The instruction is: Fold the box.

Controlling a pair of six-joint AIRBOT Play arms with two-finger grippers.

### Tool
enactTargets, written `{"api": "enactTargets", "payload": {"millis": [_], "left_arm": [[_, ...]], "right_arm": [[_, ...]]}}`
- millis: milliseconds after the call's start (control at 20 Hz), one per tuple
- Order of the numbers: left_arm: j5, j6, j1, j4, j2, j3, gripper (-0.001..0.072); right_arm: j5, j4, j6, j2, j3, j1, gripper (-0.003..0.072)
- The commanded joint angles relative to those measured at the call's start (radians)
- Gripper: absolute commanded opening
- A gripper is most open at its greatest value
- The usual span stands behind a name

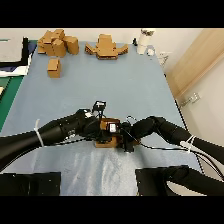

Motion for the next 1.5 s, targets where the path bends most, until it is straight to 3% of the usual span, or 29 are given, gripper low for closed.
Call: {"api": "enactTargets", "payload": {"millis": [0,200,700,1100,1450], "left_arm": [[-0.071,-0.046,-0.024,0.066,-0.053,0.069,0.0377],[-0.128,-0.045,-0.025,0.071,-0.092,0.089,0.0377],[-0.188,-0.042,-0.034,0.019,-0.054,0.129,0.0377],[-0.186,-0.041,0.039,-0.011,-0.061,0.129,0.0377],[-0.187,-0.026,0.036,-0.058,-0.121,0.129,0.0377]], "right_arm": [[0.0,0.001,-0.001,0.0,0.0,0.0,0.0544],[0.0,0.0,-0.001,0.0,0.0,0.0,0.0544],[0.0,0.0,-0.001,0.0,0.0,0.0,0.0544],[0.0,-0.001,-0.001,0.0,0.0,0.0,0.0544],[0.0,-0.001,-0.001,0.0,0.0,0.0,0.0544]]}}
